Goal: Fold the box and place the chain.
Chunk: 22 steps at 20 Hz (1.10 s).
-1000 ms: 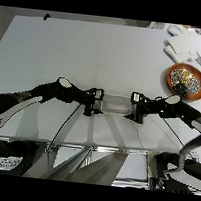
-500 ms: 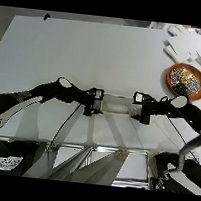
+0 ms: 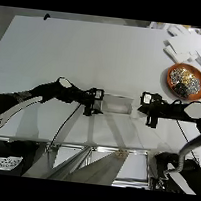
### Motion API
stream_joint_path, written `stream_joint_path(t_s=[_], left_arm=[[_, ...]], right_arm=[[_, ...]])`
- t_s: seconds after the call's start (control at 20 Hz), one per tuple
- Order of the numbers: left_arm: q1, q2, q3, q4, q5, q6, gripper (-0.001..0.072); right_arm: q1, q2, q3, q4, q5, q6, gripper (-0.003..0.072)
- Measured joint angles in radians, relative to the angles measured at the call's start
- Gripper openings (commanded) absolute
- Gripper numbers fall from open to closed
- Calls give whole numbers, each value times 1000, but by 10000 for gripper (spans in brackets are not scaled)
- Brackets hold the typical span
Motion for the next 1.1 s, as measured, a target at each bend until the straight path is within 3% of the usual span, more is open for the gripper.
stream_joint_path(t_s=[0.25, 0.55, 0.85, 1.1], left_arm=[[0, 0, 0, 0, 0, 0, 203], [0, 0, 0, 0, 1, -3, 203], [0, 0, 0, 2, -1, 0, 203], [0, 0, 0, -1, 2, 0, 203]], right_arm=[[0, -49, 0, 341, -98, 10, 22], [0, -299, 0, 655, -284, 14, 22], [0, -401, 2, 706, -279, 50, 22], [0, -321, 27, 663, -188, 156, 22]])
